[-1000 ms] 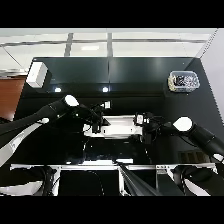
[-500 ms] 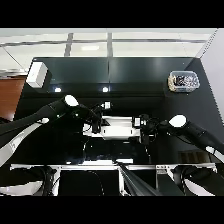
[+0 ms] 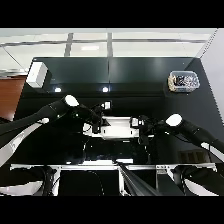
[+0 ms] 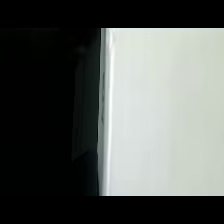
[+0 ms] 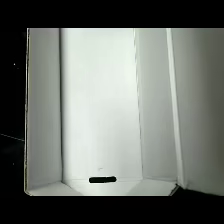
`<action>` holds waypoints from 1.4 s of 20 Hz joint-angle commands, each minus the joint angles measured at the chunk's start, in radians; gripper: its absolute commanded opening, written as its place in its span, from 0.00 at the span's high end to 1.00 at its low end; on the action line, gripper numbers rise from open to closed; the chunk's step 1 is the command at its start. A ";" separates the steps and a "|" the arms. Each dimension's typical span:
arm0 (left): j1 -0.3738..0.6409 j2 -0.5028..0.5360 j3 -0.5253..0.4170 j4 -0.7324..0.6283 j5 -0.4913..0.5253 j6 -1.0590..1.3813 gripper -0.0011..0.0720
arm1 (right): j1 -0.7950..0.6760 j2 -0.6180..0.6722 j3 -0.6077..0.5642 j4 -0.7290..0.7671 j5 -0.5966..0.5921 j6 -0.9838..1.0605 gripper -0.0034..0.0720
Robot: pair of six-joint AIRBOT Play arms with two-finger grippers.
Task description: Fold the box and place the chain.
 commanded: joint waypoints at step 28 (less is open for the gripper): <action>0.156 0.358 0.003 0.395 -0.420 -0.757 0.95 | 0.040 -0.016 0.010 -0.082 -0.029 0.069 0.71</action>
